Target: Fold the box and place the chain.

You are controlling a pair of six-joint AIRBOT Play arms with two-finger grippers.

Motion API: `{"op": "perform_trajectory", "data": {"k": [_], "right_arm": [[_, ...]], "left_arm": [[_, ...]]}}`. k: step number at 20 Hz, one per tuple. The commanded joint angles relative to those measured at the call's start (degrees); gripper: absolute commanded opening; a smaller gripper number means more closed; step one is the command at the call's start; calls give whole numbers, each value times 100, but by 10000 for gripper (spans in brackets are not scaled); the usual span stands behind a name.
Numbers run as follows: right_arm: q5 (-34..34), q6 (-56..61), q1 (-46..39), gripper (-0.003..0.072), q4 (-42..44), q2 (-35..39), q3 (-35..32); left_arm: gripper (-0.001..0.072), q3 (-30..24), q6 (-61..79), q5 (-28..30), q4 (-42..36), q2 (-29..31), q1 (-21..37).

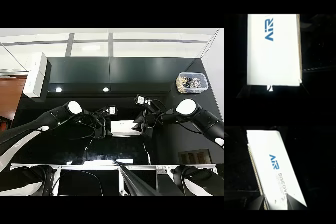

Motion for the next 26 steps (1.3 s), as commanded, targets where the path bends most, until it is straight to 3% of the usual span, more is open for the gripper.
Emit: {"op": "perform_trajectory", "data": {"k": [1,22,26], "right_arm": [[15,4,4,339,-2,0,0],[-131,223,4,338,-275,-9,-103],[212,1084,-149,337,-286,111,35]], "left_arm": [[369,-4,-2,2,-2,-2,2],[369,-4,-2,0,-2,-2,2],[369,-4,-2,0,-2,-2,2]]}}
